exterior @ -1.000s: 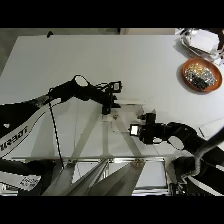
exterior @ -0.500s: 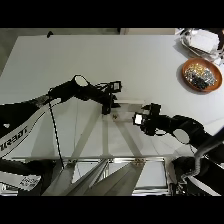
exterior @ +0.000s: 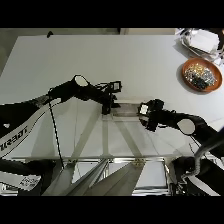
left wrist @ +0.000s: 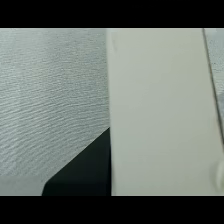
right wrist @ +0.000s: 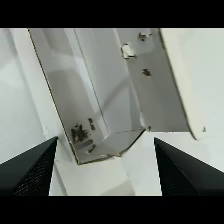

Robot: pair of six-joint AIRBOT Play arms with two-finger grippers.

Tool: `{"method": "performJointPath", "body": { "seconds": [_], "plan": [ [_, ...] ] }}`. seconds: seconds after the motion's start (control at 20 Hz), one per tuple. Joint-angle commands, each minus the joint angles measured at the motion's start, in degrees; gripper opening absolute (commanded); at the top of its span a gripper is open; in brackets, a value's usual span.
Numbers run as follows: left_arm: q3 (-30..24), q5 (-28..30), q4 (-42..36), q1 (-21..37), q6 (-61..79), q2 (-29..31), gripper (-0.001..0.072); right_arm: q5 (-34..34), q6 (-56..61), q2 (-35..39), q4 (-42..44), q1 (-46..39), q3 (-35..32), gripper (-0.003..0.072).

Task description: Fold the box and place the chain.

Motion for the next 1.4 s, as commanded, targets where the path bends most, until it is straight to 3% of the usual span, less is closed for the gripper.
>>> {"method": "performJointPath", "body": {
  "seconds": [0.0, 0.2, 0.4, 0.65, 1.0, 1.35],
  "plan": [
    [0.0, 0.0, 0.0, 0.0, 0.0, 0.0, 0.001, 3.6, -14.4, -2.0, 13.3, -5.4, 0.1, 0.0658],
    [0.0, 0.0, 0.0, 0.0, 0.0, 0.0, 0.001, 9.7, -29.2, -2.8, 26.0, -10.4, 0.1, 0.0658],
    [0.0, 0.0, 0.0, 0.0, 0.0, 0.0, 0.001, 13.6, -33.8, -6.0, 27.8, -14.2, 0.1, 0.0657],
    [0.0, 0.0, 0.0, 0.0, 0.0, 0.0, 0.001, 12.8, -39.5, -10.2, 33.7, -14.6, 0.3, 0.0646],
    [0.0, 0.0, 0.0, 0.0, 0.0, 0.0, 0.001, 16.9, -41.1, -16.5, 34.2, -14.4, 2.9, 0.0645],
    [0.0, 0.0, 0.0, 0.0, 0.0, 0.0, 0.001, 15.4, -42.9, -20.2, 33.8, -11.3, 2.9, 0.06]
  ]
}}
